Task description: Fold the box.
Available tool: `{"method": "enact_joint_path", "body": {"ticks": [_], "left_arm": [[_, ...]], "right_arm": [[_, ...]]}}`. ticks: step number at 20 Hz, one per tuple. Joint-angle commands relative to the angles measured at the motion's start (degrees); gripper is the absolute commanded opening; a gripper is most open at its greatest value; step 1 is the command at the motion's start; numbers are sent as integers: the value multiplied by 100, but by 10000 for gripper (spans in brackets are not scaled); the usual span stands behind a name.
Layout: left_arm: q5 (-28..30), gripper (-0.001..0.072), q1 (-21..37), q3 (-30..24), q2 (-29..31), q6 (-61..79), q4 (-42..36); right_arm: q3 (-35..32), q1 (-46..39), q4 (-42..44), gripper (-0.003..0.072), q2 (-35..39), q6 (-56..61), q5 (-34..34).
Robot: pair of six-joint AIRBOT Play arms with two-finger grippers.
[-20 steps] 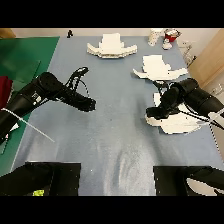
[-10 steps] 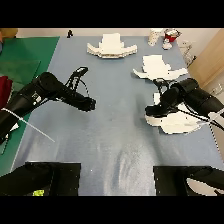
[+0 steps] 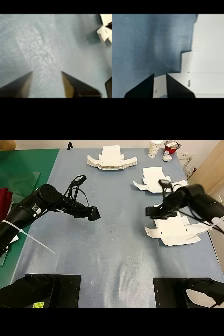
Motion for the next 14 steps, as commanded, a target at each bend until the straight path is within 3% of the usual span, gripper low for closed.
{"method": "enact_joint_path", "body": {"ticks": [1,2,3,6,9,14], "left_arm": [[72,546,13,-2,0,-208,20],[68,456,13,-2,0,-214,20],[72,398,13,-2,-2,-212,20],[35,402,9,-2,-2,-214,0],[39,402,2,-2,0,-210,2],[37,402,2,-2,0,-212,-37]], "right_arm": [[874,-1060,-1329,261,-177,-310,-1088],[1137,-1541,-1679,416,-297,-435,-1327],[1370,-2068,-1834,459,-435,-654,-1467],[1860,-3751,-1488,447,-953,-1043,-1506],[2120,-5154,-146,447,-1602,-2013,-1554],[2422,-6323,1891,448,-2647,-3617,-2197]]}}
